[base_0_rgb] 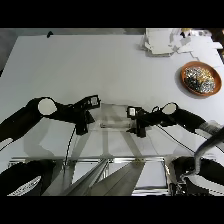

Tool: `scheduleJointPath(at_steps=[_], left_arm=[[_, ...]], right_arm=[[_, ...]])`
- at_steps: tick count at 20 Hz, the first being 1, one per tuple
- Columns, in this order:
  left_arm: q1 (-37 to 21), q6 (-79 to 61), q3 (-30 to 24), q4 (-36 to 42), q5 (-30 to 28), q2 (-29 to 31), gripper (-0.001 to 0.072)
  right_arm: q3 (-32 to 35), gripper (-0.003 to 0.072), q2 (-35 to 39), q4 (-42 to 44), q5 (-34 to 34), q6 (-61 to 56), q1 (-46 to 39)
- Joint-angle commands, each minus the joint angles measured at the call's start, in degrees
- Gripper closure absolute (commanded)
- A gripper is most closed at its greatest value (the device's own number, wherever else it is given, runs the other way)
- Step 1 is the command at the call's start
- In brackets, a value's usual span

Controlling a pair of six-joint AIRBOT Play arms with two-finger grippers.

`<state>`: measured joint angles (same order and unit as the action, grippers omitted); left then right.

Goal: Fold the box and place the chain.

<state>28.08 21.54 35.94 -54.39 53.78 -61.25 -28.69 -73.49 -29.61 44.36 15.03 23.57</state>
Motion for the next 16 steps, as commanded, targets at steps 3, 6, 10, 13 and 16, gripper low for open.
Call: scheduleJointPath(at_steps=[3,6,10,13,16], left_arm=[[-0.24,-11.50,-3.48,0.26,-1.11,-1.62,0.0651],[-0.24,-11.47,-3.48,-2.34,-5.27,-4.09,0.0424],[-0.20,-13.40,-3.48,-1.40,-13.00,-4.57,0.0408],[0.50,-22.38,-3.48,-0.42,-12.92,-4.61,0.0340],[1.88,-28.28,-3.48,0.92,-12.81,-4.98,0.0341]], right_arm=[[0.00,0.0284,0.04,0.00,0.00,-0.02,0.00],[0.00,0.0284,0.04,0.02,0.02,-0.02,0.00],[0.00,0.0284,0.04,0.00,0.00,-0.02,0.00],[0.00,0.0284,0.04,0.02,0.00,-0.02,0.00],[0.00,0.0284,0.04,0.00,0.00,-0.02,0.00]])
